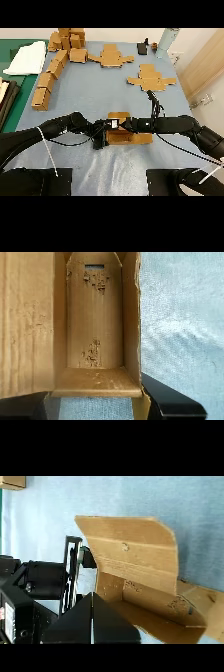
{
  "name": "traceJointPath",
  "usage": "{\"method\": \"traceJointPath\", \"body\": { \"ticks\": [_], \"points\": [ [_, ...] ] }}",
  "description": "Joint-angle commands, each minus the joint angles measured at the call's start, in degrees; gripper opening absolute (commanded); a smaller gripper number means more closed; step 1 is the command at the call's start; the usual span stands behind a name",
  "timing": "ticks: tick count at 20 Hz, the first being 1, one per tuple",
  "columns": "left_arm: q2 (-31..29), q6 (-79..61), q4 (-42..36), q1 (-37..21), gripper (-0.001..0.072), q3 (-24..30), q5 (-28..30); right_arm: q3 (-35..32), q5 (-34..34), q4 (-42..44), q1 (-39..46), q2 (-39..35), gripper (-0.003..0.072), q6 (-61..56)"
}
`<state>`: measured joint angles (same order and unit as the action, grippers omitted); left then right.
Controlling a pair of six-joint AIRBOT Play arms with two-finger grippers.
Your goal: Fold the box.
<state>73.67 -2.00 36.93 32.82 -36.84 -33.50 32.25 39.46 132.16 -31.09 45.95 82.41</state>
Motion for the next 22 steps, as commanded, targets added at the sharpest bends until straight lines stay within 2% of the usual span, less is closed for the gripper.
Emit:
{"method": "traceJointPath", "body": {
  "ticks": [1,7,13,17,22],
  "points": [
    [-0.11,-0.37,0.39,0.02,0.0468,0.24,-0.37,0.04,-0.57,-0.15,-0.07,0.92,0.0005,0.17],
    [-2.25,-1.66,0.52,-0.04,0.0467,0.24,-4.28,0.04,-0.76,-0.13,-0.07,1.60,0.0005,0.79],
    [-2.16,-1.55,-0.13,-0.02,0.0468,0.26,-4.57,0.04,-1.49,-0.15,-0.07,1.62,0.0005,1.09],
    [-1.40,-1.55,-2.64,-0.02,0.0467,0.26,-3.98,0.04,-1.46,-0.13,-0.07,1.60,0.0005,1.16],
    [-0.81,-1.05,-2.67,0.00,0.0467,0.96,-0.09,0.04,-1.46,-0.13,-0.07,1.62,0.0005,1.18]
  ]
}}
